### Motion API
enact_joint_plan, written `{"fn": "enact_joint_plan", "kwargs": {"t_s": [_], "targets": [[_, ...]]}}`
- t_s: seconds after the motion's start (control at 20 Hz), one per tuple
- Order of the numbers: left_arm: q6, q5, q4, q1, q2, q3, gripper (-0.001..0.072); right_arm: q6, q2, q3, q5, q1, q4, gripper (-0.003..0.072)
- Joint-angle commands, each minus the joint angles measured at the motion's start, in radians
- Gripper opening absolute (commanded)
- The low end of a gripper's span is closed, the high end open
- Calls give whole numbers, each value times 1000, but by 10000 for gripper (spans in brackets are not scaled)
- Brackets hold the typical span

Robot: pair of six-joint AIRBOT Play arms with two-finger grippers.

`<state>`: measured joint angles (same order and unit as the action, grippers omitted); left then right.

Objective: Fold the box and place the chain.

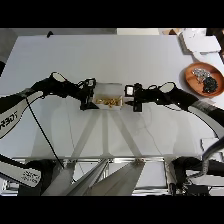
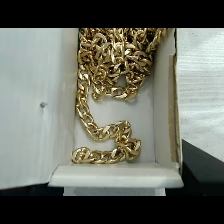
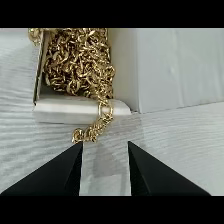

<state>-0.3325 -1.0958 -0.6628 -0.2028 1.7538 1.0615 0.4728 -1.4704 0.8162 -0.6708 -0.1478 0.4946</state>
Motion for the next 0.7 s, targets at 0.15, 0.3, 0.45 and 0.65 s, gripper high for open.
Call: {"fn": "enact_joint_plan", "kwargs": {"t_s": [0.15, 0.3, 0.45, 0.65], "targets": [[0, 0, 0, 0, 0, 0, 316, 35, -18, 0, -2, -10, -85, 288], [0, 0, 0, 0, 0, 0, 316, 35, -18, 0, -2, -30, -85, 287], [0, 0, 0, 0, 0, 0, 316, 34, -18, 0, 11, -41, -81, 13], [0, 0, 0, 0, 0, 0, 316, 0, -17, 0, 40, -41, -11, 11]]}}
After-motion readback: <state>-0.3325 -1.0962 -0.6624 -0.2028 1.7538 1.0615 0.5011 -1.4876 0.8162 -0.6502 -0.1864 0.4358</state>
